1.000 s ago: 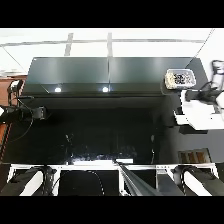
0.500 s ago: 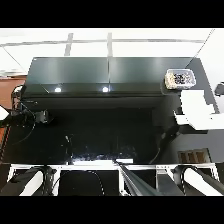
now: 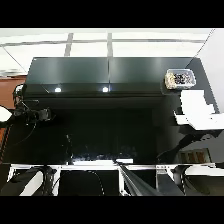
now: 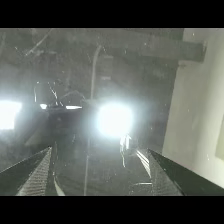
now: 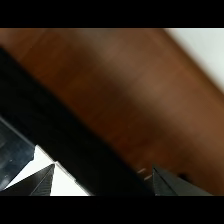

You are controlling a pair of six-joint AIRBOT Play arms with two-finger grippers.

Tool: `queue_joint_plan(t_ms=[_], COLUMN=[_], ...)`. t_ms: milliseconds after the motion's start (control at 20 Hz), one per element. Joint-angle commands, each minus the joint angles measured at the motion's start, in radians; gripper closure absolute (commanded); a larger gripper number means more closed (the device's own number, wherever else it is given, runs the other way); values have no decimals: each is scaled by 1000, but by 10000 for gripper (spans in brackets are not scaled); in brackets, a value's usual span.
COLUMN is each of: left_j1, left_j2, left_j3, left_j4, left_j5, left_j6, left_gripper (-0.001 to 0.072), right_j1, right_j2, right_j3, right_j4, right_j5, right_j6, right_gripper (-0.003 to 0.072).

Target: Fold the box and place the chain.

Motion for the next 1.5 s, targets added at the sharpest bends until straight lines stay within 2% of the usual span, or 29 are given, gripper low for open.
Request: queue_joint_plan(t_ms=[0, 100, 250, 400, 550, 700, 800, 950, 1100, 1200, 1350, 1450], left_j1=[-1, -1, -1, -1, 0, 0, 0, 0, -1, -1, -1, -16], left_j2=[-1, -1, -1, -1, -1, -1, -1, -1, -1, -1, -5, -15], left_j3=[0, 0, 0, 0, 0, 0, 0, 0, 0, 0, 0, 0], left_j4=[-5, -5, -16, -23, -23, -23, -24, -28, -79, -132, -222, -312], left_j5=[25, 29, 23, 24, 26, 27, 25, 15, 8, 18, 13, 19], left_j6=[-4, -4, -3, -3, -2, -2, -3, -3, -3, 2, 75, 167], left_gripper=[-3, -3, -3, -3, -3, -3, -3, -3, -3, -3, -3, 2], right_j1=[-63, -44, -18, -18, -17, -17, -17, -17, 11, 97, 314, 492], right_j2=[-92, -125, -131, -127, -98, -28, 56, 204, 358, 439, 500, 549], right_j3=[61, 61, 62, 62, 61, 43, -22, -204, -462, -595, -695, -760], right_j4=[290, 274, 173, 206, 309, 446, 520, 600, 811, 943, 1017, 1082], right_j5=[131, 192, 201, 230, 317, 366, 368, 369, 347, 273, 229, 121], right_j6=[-286, -356, -360, -407, -506, -532, -550, -591, -671, -669, -691, -741], right_gripper=[32, 32, 32, 526, 678, 678, 678, 678, 673, 673, 673, 673])
